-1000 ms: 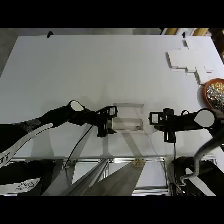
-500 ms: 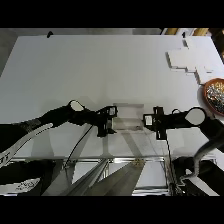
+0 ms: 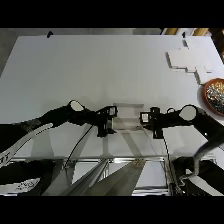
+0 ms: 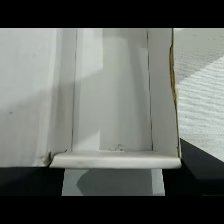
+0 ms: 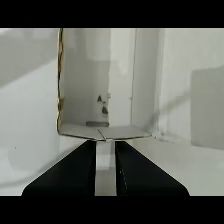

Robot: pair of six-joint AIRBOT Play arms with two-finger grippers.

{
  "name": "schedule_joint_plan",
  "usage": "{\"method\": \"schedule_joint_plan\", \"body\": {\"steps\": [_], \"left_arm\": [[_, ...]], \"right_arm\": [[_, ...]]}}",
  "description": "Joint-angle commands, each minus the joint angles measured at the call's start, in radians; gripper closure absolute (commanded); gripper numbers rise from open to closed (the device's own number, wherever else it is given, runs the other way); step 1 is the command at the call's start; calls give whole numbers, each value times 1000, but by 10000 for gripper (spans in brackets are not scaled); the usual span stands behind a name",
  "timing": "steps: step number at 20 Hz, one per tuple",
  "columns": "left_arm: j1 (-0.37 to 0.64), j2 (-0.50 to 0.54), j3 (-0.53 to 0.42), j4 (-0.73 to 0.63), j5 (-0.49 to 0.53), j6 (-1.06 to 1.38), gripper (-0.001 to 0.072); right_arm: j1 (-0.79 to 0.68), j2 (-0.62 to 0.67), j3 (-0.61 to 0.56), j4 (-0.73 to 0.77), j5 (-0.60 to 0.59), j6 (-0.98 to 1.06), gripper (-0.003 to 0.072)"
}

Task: Fold the box and place the chain.

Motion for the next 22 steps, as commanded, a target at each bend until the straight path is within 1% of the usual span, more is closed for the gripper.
{"method": "schedule_joint_plan", "body": {"steps": [1,7,8,9,10,11,13,15,16,17,18,19,21,22], "left_arm": [[1,1,0,0,0,0,504],[1,1,0,0,0,0,504],[1,1,0,0,0,0,504],[1,1,0,0,0,0,504],[1,1,0,0,0,0,504],[1,1,0,0,0,0,504],[1,1,0,0,0,0,504],[1,1,0,0,0,0,504],[1,1,0,0,0,0,504],[1,1,0,0,0,0,504],[1,1,0,0,0,0,504],[1,1,0,0,0,0,504],[1,1,0,0,0,0,504],[1,1,0,0,0,0,504]], "right_arm": [[-2,-24,0,137,-11,-60,550],[-2,-85,-1,201,10,-69,546],[-2,-95,-1,206,13,-76,488],[-2,-95,-1,204,11,-78,379],[-2,-95,-1,204,11,-77,307],[-2,-95,-1,204,13,-77,258],[-2,-95,-1,200,28,-68,247],[-2,-80,-1,156,41,-4,252],[-2,-57,-1,98,42,58,270],[-3,-27,-1,30,42,137,320],[-11,13,-1,-26,56,213,409],[-23,55,-1,-52,71,261,475],[-44,137,-1,-55,76,352,530],[-49,170,-1,-71,77,439,600]]}}
